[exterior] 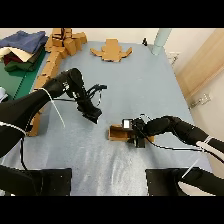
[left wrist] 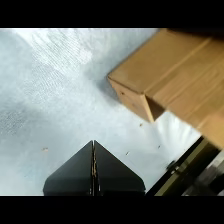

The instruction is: Fold the box.

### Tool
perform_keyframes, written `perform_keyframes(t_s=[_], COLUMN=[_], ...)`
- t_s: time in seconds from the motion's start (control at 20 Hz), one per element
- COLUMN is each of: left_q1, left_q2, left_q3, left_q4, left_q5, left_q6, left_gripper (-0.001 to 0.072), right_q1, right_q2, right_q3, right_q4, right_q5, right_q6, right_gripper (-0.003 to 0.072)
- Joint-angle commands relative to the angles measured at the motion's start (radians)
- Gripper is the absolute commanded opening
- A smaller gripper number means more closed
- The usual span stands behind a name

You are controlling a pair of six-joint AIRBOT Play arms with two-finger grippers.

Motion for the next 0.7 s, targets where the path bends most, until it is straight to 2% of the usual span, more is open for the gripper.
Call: perform_keyframes(t_s=[0.0,0.05,0.25,0.35,0.45,0.5,0.55,0.65], left_q1=[-0.01,-0.03,-0.146,-0.209,-0.183,-0.161,-0.14,-0.103], left_q2=[0.033,0.063,0.235,0.289,0.306,0.306,0.303,0.303], left_q3=[-0.108,-0.167,-0.384,-0.427,-0.448,-0.467,-0.491,-0.526], left_q4=[0.0,0.0,0.001,-0.005,-0.099,-0.159,-0.224,-0.299], left_q5=[0.003,0.041,0.377,0.434,0.456,0.514,0.598,0.658], left_q6=[0.201,0.27,0.393,0.535,0.656,0.665,0.733,0.961], left_gripper=[0.0007,0.0006,0.001,0.0011,0.003,0.034,0.0697,0.071], right_q1=[0.0,0.0,0.0,0.0,0.0,0.0,0.0,0.0], right_q2=[0.001,0.001,0.001,0.001,0.001,0.001,0.001,0.001], right_q3=[0.001,0.001,0.001,0.001,0.001,0.001,0.001,0.001], right_q4=[0.0,0.0,0.0,0.0,0.0,0.0,0.0,0.0], right_q5=[0.0,0.0,0.0,0.0,0.0,0.0,0.0,0.0], right_q6=[0.0,0.0,0.0,0.0,0.0,0.0,0.0,0.0], right_gripper=[0.0532,0.0532,0.0532,0.0532,0.0532,0.0532,0.0532,0.0532])
